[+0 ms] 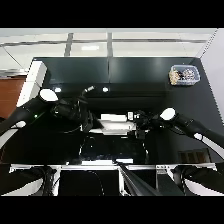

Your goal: Fold the box and place the chain.

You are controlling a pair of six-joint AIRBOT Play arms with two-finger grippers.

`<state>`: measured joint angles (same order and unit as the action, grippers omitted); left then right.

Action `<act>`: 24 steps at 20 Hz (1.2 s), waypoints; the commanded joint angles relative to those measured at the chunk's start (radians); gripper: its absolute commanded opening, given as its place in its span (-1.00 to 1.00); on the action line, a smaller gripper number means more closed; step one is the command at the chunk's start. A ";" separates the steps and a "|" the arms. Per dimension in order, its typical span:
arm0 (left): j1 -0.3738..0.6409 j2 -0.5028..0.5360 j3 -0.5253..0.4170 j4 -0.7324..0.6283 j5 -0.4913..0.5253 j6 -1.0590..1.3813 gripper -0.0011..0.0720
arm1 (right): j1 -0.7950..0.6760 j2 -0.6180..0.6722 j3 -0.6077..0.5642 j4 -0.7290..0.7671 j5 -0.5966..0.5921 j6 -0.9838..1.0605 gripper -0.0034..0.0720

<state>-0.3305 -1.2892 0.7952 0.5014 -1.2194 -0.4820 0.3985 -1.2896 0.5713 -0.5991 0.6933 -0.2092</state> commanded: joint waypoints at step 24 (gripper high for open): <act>0.156 0.288 -0.085 0.084 0.295 0.222 -0.91 | 0.001 0.000 0.000 0.000 -0.002 0.000 -0.56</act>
<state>-0.2085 -1.1526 0.7818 0.5533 -0.9264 -0.3981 0.3985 -1.2896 0.5713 -0.5995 0.6914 -0.2092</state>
